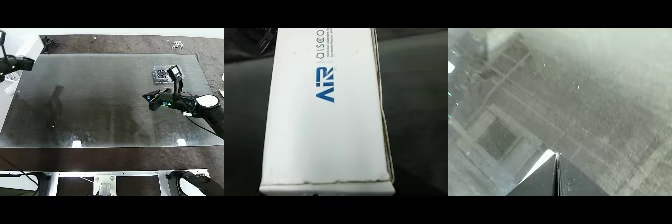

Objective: Fold the box and place the chain.

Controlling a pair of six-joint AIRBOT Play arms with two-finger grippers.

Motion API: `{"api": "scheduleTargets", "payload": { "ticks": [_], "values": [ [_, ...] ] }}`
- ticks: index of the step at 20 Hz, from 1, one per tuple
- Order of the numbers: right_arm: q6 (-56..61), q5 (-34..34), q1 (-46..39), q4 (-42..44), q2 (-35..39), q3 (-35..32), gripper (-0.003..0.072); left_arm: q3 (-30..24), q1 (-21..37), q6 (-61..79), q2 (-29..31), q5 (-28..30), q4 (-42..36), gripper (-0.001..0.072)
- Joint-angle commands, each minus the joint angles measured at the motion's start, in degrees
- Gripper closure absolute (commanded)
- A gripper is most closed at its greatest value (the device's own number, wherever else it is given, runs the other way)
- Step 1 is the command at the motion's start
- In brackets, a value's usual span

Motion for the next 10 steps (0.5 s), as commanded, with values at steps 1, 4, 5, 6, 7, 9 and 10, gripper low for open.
{"api": "scheduleTargets", "payload": {
  "ticks": [1, 4, 5, 6, 7, 9, 10],
  "values": [
    [-0.04, -1.05, 0.02, 0.09, -0.02, -2.08, 0.068, -0.87, 2.71, -1.64, -2.6, -1.14, 6.64, 0.069],
    [-0.04, -1.05, 0.02, 0.04, -0.02, -2.34, 0.068, -0.87, 2.71, -1.18, -6.29, -0.35, 6.8, 0.069],
    [-0.02, -1.05, 0.02, 0.07, -0.02, -2.34, 0.068, -0.87, 2.71, -1.18, -7.52, 0.15, 6.86, 0.069],
    [-0.04, -1.05, 0.02, 0.09, -0.02, -2.32, 0.068, -0.9, 2.71, -1.29, -8.68, 1.18, 6.93, 0.069],
    [-0.04, -1.05, 0.02, 0.09, -0.02, -2.34, 0.068, -0.9, 2.71, -2.08, -9.66, 2.38, 6.91, 0.069],
    [-0.02, -1.05, 0.02, 0.09, -0.02, -2.34, 0.068, -0.9, 2.71, -2.93, -11.21, 5.2, 6.91, 0.0689],
    [-0.02, -1.05, 0.02, 0.15, -0.02, -2.34, 0.068, -0.9, 2.71, -2.91, -11.8, 6.14, 6.93, 0.0689]
  ]
}}
